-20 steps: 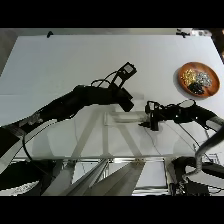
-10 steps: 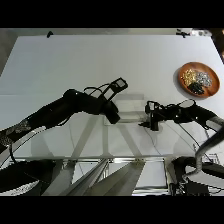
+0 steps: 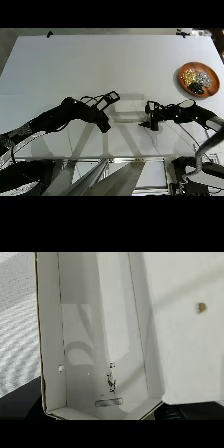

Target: Fold the box and place the chain.

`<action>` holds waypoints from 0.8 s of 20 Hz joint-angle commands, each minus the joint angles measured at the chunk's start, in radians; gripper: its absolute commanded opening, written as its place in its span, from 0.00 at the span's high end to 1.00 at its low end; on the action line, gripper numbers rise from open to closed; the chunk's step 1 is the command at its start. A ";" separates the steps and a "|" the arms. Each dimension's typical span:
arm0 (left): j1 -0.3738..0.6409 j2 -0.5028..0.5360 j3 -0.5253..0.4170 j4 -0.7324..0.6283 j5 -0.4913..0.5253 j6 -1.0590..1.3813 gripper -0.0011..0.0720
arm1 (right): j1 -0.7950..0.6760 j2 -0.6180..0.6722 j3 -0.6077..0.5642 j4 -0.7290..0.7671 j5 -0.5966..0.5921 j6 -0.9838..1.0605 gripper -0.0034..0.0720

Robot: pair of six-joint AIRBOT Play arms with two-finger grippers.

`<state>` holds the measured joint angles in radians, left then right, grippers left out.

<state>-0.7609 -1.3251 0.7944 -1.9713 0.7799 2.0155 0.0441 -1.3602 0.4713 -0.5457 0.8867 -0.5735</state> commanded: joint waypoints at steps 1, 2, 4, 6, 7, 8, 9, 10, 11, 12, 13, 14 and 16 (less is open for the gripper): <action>0.002 -0.002 -0.030 0.036 -0.007 -0.002 0.97 | 0.000 -0.001 0.000 0.000 0.000 0.000 0.41; 0.002 -0.002 -0.030 0.039 -0.029 -0.002 0.97 | 0.000 -0.001 0.000 0.000 0.000 0.000 0.41; 0.002 -0.002 -0.030 0.040 -0.104 -0.001 0.97 | 0.000 -0.001 0.000 0.000 0.000 0.000 0.41; 0.002 -0.002 -0.030 0.050 -0.174 0.002 0.95 | 0.000 -0.001 0.000 0.000 0.000 0.000 0.41; 0.000 -0.002 -0.030 0.082 -0.181 0.011 0.85 | 0.000 -0.001 0.000 0.000 0.000 0.000 0.41; -0.002 -0.003 -0.030 0.115 -0.167 0.044 0.76 | 0.000 -0.001 0.000 0.000 0.000 0.000 0.41; -0.001 -0.003 -0.030 0.130 -0.133 0.110 0.76 | 0.000 -0.001 0.000 0.000 0.000 0.000 0.41; -0.001 -0.003 -0.030 0.132 -0.095 0.196 0.75 | 0.000 -0.001 0.000 0.000 0.000 0.000 0.41; -0.002 -0.003 -0.030 0.130 -0.061 0.275 0.75 | 0.000 -0.001 0.000 0.000 0.000 0.000 0.41; -0.002 -0.003 -0.030 0.122 -0.038 0.332 0.75 | 0.000 -0.001 0.000 0.000 0.000 0.000 0.41; -0.002 -0.003 -0.030 0.121 -0.029 0.362 0.75 | 0.000 -0.001 0.000 0.000 0.000 0.000 0.41; -0.002 -0.003 -0.030 0.121 -0.029 0.384 0.67 | 0.000 -0.001 0.000 0.000 0.000 0.000 0.41; -0.002 -0.003 -0.030 0.121 -0.038 0.451 0.41 | 0.000 -0.001 0.000 0.000 0.000 0.000 0.41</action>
